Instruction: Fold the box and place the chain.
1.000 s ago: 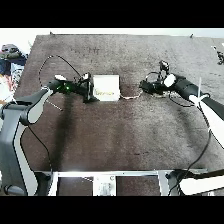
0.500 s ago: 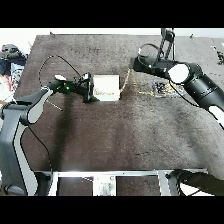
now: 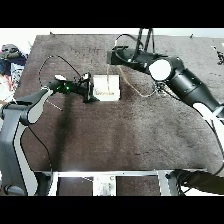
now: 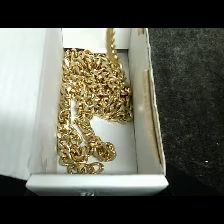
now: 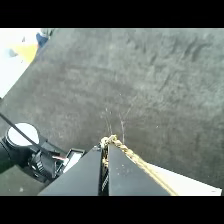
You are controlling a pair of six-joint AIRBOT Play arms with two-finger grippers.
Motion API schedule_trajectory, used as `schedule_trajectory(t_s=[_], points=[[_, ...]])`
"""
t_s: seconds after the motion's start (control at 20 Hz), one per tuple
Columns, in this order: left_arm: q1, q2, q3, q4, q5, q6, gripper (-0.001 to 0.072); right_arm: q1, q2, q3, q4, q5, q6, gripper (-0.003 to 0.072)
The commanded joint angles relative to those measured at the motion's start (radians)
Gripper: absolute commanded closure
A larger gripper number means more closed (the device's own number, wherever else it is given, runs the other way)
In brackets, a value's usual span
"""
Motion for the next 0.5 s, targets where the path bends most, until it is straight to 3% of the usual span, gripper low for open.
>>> schedule_trajectory(t_s=[0.0,0.2,0.25,0.3,0.45], points=[[0.000,-0.001,0.000,0.000,0.000,0.000,0.0504,0.017,-0.077,0.012,-0.001,0.042,-0.002,0.0675],[0.000,-0.001,0.000,0.000,0.000,0.000,0.0504,0.016,-0.140,0.012,0.003,0.097,0.002,0.0674],[0.000,-0.001,0.000,0.000,0.000,0.000,0.0504,0.010,-0.151,0.012,-0.002,0.120,0.004,0.0581],[0.000,-0.001,0.000,0.000,0.000,0.000,0.0504,-0.007,-0.156,0.012,-0.007,0.151,0.008,0.0303],[0.000,-0.001,0.000,0.000,0.000,0.000,0.0504,-0.097,-0.145,0.011,-0.059,0.275,0.009,0.0285]])
